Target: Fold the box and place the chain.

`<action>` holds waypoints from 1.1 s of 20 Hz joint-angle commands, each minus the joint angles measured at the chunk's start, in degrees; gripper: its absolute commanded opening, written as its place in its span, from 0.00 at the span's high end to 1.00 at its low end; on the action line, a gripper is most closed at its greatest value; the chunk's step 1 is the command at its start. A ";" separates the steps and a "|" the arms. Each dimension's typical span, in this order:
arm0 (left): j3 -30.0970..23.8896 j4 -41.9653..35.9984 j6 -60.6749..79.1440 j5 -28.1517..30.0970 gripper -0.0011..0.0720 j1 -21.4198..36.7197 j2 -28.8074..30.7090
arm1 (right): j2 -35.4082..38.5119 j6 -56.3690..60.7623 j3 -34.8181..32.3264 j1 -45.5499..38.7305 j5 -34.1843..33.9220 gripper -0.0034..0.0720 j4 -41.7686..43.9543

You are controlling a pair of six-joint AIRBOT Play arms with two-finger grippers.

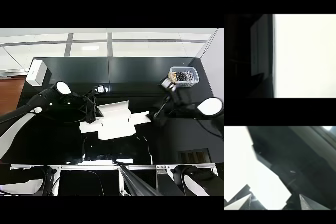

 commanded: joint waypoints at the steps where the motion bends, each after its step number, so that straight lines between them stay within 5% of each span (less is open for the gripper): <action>1: -0.70 0.57 3.45 2.99 0.95 -1.11 -0.76 | -0.66 -6.03 -4.11 7.72 -4.00 0.02 -0.63; 8: -0.28 2.23 3.54 1.25 0.95 -1.14 -0.92 | -3.48 -17.77 -8.66 22.05 -11.85 0.02 -5.22; 22: -0.13 2.01 3.50 -0.17 0.95 -1.14 -0.92 | -8.85 -22.60 -6.62 27.10 -20.63 0.02 -0.87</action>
